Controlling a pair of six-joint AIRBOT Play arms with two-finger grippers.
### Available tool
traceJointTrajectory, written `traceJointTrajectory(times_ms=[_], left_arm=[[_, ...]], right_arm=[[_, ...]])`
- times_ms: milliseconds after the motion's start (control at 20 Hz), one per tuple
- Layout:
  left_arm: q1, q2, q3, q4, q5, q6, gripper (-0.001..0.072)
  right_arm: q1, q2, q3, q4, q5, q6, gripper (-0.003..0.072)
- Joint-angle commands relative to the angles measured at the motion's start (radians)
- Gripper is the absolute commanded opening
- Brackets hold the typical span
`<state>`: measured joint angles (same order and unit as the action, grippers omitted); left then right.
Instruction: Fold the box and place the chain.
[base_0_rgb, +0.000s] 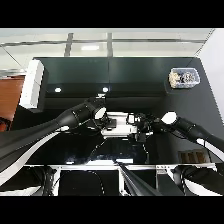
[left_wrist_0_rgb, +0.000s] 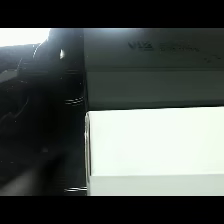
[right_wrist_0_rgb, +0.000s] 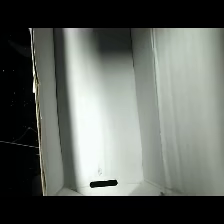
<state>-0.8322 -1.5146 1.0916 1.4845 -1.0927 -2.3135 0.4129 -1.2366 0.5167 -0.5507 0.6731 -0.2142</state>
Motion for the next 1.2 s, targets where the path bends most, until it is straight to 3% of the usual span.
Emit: traceJointTrajectory(times_ms=[0,250,300,350,400,450,700,900,1150], left_arm=[[-0.001,-0.002,0.003,-0.001,-0.005,0.002,0.0032],[0.000,-0.002,0.003,-0.001,-0.019,0.017,0.0030],[0.000,-0.002,0.003,-0.001,-0.019,0.017,0.0029],[0.000,-0.002,0.003,0.000,-0.019,0.016,0.0029],[0.000,-0.002,0.003,0.000,-0.019,0.016,0.0029],[0.000,-0.002,0.003,0.000,-0.019,0.016,0.0029],[0.000,0.000,0.003,0.004,-0.029,0.017,0.0029],[0.000,0.000,0.003,0.006,-0.030,0.017,0.0029],[0.000,0.000,0.003,0.007,-0.026,0.017,0.0030]], right_arm=[[0.001,0.000,0.000,0.000,0.000,0.000,0.0180],[0.000,0.000,0.000,0.000,0.000,0.000,0.0182],[0.000,0.000,0.000,0.000,0.000,0.001,0.0239],[0.001,0.000,0.000,0.000,-0.002,0.011,0.0404],[0.000,0.000,0.000,0.000,-0.008,0.014,0.0621],[0.000,0.001,0.000,-0.008,-0.008,0.015,0.0664],[0.000,0.086,0.020,-0.095,0.076,0.027,0.0660],[-0.002,0.132,0.020,-0.283,0.079,0.074,0.0660],[-0.002,0.132,0.020,-0.296,0.087,0.079,0.0658]])
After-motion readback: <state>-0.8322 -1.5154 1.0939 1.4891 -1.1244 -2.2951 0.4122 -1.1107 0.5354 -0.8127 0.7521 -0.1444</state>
